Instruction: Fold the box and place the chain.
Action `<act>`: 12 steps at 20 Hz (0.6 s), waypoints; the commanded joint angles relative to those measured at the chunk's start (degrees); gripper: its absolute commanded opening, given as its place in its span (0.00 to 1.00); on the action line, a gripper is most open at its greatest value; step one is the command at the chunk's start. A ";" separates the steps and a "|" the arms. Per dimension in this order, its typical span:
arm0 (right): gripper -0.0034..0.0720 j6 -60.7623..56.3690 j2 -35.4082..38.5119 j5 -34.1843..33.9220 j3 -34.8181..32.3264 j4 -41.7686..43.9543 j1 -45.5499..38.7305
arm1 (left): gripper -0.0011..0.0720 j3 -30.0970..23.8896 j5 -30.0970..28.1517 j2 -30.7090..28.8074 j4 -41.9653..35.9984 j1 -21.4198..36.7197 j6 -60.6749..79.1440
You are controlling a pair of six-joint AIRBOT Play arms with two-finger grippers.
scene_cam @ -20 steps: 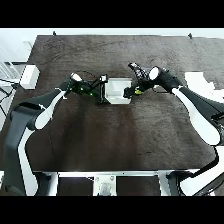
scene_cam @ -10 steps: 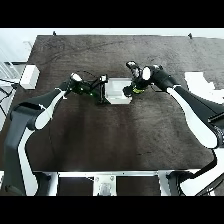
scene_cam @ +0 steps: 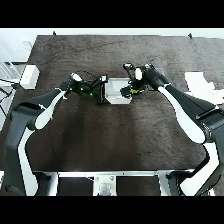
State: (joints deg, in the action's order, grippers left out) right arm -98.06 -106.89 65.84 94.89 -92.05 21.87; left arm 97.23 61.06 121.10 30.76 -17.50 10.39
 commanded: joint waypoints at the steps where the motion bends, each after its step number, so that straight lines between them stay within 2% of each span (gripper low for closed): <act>1: 0.70 -3.19 -2.01 3.06 2.47 -3.17 0.20 | 0.66 0.04 0.00 0.02 0.02 0.04 0.02; 4: 0.68 -5.09 -3.13 3.32 5.09 -3.89 0.20 | 0.66 0.04 0.00 0.02 0.02 0.04 0.02; 5: 0.61 -5.49 -3.39 3.41 5.88 -4.11 0.22 | 0.66 0.07 0.00 0.02 0.02 0.04 0.00; 12: 0.61 -7.21 -3.50 7.10 6.16 -4.20 0.22 | 0.66 0.07 0.00 0.02 0.02 0.04 0.02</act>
State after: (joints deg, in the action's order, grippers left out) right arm -104.05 -110.26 71.50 100.82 -96.07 22.04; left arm 97.23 61.10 121.10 30.79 -17.54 10.39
